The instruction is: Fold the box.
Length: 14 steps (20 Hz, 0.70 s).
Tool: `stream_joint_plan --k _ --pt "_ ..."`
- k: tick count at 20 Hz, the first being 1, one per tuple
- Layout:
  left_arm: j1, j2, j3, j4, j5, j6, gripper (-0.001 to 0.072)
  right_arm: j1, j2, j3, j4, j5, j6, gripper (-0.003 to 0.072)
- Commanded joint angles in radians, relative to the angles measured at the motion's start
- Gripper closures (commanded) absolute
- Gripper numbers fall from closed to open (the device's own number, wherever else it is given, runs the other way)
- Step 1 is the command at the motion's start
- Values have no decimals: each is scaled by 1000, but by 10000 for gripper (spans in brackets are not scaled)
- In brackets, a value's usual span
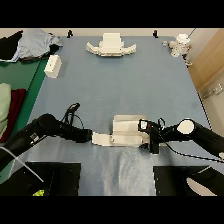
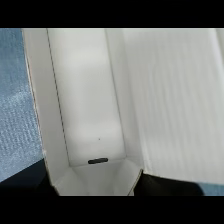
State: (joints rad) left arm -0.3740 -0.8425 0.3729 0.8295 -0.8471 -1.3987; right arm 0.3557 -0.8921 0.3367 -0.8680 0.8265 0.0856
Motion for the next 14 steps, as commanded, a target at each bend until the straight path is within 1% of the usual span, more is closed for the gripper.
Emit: stream_joint_plan --k 1,2,4,7,9,12,14 --pt "-116 -130 -12 -143 153 42 697 0 0 1 0 1 0 145" --pt "-145 -153 -3 -166 166 61 697 0 0 1 0 1 0 145" --pt "-179 -157 32 -180 166 76 697 0 0 1 0 1 0 145" --pt "-181 -125 70 -180 147 76 697 0 0 1 0 1 0 145" --pt "-182 -122 79 -183 117 81 696 0 0 1 0 0 0 145" --pt "-181 -122 85 -237 87 109 695 0 0 1 0 1 0 145" --pt "-181 -122 105 -243 70 108 694 0 0 1 0 1 0 145"
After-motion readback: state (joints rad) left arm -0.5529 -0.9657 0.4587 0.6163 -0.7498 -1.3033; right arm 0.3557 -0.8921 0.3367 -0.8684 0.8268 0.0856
